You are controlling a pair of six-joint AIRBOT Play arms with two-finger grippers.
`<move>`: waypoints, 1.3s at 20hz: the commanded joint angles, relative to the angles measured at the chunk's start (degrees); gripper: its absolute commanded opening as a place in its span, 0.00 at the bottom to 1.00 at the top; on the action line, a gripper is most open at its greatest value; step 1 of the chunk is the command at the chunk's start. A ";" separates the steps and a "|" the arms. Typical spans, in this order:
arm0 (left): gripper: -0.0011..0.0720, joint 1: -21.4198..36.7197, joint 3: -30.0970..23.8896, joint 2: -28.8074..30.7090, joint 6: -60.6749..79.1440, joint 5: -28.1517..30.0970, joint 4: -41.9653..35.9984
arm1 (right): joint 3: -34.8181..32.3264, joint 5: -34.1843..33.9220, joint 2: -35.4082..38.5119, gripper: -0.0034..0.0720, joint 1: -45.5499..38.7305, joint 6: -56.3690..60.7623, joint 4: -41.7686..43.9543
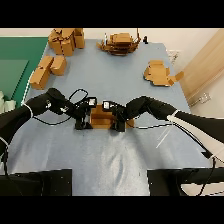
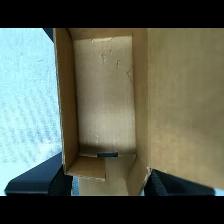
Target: Fold the box.
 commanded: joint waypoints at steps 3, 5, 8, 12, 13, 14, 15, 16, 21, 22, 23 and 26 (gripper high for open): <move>0.95 -0.17 -0.02 -1.05 -2.93 1.81 0.24 | 0.02 -0.09 0.00 0.54 0.00 0.00 -0.02; 0.95 -0.66 -0.02 -1.73 -2.91 1.86 0.15 | 0.02 -0.09 0.00 0.54 0.00 0.00 -0.02; 0.95 -1.18 -0.02 -1.84 -2.89 1.95 0.24 | 0.02 -0.09 0.02 0.54 0.00 0.00 -0.02; 0.95 -1.18 -0.02 -1.84 -2.86 1.99 0.63 | 0.02 -0.09 0.00 0.54 0.00 0.00 -0.02; 0.95 -1.18 -0.02 -1.84 -2.89 1.99 0.66 | 0.02 -0.11 0.00 0.54 0.00 0.02 -0.02; 0.86 -1.18 -0.02 -1.84 -2.91 1.81 0.66 | 0.02 -0.09 0.02 0.54 0.00 0.02 -0.02; 0.58 -1.18 -0.02 -1.84 -2.84 1.05 0.68 | 0.02 -0.09 0.02 0.54 0.00 0.00 -0.02; 0.49 -1.20 -0.02 -1.84 -2.86 0.63 0.66 | 0.02 -0.09 0.00 0.54 0.00 0.02 -0.02; 0.49 -1.53 -0.02 -1.84 -2.86 0.46 0.96 | 0.07 -0.09 0.17 0.86 -0.07 0.07 -0.55; 0.49 -1.53 -0.02 -1.84 -2.86 0.46 1.38 | 0.09 -0.11 0.39 0.86 -0.17 1.51 -1.20; 0.49 -1.53 -0.02 -1.84 -2.89 0.46 1.81 | 0.09 -0.20 0.81 0.86 -0.42 3.21 -2.32; 0.49 -1.53 -0.02 -1.84 -2.91 0.72 3.26 | 0.09 -1.79 2.86 0.86 -2.08 8.17 -4.09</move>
